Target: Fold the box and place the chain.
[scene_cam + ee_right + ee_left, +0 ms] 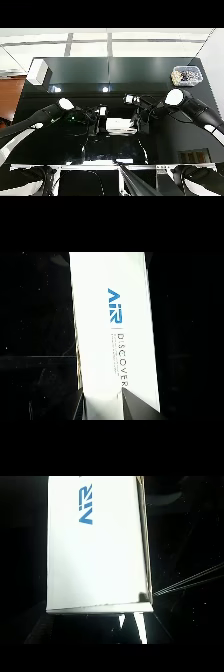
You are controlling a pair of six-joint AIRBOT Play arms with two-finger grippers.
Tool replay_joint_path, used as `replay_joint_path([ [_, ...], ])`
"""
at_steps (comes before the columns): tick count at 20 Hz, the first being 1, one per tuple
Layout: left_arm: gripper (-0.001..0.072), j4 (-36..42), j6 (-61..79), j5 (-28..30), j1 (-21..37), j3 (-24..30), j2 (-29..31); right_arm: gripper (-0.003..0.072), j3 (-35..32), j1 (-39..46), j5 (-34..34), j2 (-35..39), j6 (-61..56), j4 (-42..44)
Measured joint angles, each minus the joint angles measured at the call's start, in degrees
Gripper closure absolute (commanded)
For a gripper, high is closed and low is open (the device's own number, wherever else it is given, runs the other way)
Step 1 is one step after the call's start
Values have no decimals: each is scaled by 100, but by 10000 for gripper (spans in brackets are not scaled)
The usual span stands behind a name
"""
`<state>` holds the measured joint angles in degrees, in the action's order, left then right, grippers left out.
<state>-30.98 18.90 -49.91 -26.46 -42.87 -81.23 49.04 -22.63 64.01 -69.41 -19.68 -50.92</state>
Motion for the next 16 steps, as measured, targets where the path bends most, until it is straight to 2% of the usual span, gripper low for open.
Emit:
replay_joint_path([
  [16, 309, 0, -9, -7, 0, 0, 0, 460, -2, 0, -17, 72, 0, -42],
])
